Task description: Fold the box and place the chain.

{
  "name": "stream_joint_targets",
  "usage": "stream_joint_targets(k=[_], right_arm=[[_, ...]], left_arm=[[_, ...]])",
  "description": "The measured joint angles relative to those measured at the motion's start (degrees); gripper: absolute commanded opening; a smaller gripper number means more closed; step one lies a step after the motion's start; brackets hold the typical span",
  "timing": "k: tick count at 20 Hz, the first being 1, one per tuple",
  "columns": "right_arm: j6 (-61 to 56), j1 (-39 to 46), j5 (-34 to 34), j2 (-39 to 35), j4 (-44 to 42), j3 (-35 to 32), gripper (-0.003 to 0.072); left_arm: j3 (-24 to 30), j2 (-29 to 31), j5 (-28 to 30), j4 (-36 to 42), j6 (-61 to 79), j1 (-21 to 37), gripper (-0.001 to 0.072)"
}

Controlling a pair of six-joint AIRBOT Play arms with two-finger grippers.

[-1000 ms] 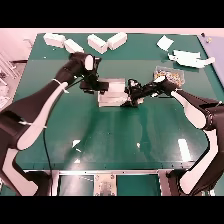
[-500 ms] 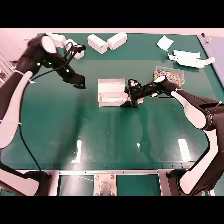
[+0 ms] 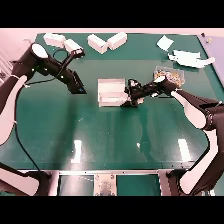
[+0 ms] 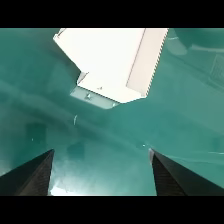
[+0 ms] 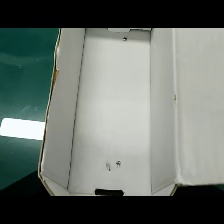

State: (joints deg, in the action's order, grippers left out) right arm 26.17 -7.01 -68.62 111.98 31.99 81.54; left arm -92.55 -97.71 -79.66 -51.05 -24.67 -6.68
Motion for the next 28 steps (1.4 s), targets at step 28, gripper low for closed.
stream_joint_targets(k=[28], right_arm=[[0.0,0.0,-0.1,0.0,0.1,0.0,0.0593]], left_arm=[[7.1,-13.2,6.8,20.2,35.6,-1.8,0.072]])
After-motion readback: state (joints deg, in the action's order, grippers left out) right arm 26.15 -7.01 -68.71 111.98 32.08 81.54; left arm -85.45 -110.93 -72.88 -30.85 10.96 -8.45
